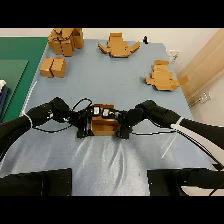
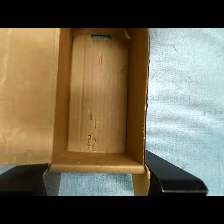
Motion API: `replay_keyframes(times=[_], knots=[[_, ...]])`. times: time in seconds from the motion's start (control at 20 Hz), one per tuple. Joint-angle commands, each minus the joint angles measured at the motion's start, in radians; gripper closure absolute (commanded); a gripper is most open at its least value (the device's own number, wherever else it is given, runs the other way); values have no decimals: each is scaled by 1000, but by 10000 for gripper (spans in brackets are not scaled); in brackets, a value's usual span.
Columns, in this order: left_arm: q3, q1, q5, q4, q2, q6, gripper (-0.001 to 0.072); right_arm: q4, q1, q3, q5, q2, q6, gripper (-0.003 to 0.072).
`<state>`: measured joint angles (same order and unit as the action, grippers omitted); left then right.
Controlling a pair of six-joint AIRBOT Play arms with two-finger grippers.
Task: Fold the box.
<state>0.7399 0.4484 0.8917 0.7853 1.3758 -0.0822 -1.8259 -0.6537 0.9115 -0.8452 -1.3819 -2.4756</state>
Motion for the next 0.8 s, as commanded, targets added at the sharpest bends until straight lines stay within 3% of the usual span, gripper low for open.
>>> replay_keyframes(times=[0.0,0.35,0.55,0.6,0.65,0.7,0.75], knots=[[0,0,2,5,-1,3,696,-14,26,1,-27,34,14,-32],[0,0,10,5,0,20,694,-48,30,1,-64,120,27,-32],[0,0,19,5,-1,31,694,-281,109,1,-53,213,59,-14],[0,0,19,5,0,31,694,-349,135,1,-34,229,58,127],[0,0,19,5,-1,31,694,-390,153,1,6,233,51,323],[0,0,19,5,0,31,694,-397,155,1,62,225,49,646],[0,0,19,5,0,31,694,-404,152,4,126,205,51,680]])
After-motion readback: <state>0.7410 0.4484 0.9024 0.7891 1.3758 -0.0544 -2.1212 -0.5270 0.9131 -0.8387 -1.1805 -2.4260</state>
